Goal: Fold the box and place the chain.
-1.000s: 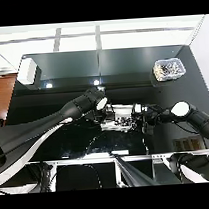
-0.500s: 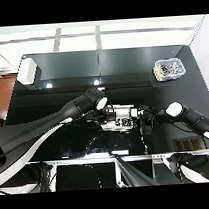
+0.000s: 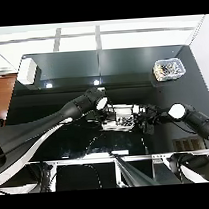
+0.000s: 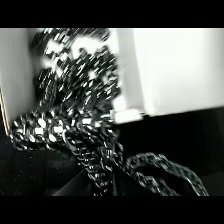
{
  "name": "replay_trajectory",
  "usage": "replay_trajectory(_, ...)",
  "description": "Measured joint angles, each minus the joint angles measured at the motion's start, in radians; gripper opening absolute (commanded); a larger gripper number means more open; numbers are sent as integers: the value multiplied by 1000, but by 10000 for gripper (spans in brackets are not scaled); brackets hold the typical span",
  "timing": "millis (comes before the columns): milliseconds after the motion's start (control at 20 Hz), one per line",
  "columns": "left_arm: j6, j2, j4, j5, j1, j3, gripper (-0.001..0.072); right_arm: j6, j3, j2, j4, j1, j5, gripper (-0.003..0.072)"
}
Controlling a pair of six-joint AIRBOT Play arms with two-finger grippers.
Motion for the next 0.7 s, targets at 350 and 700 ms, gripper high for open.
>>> replay_trajectory(350, 0, 0, 0, 5, 0, 0, 30, 357, 89, 189, -46, -16, 101, 13)
replay_trajectory(700, 0, 0, 0, 7, 0, 0, 29, 528, 299, 272, 117, -21, 285, 13)
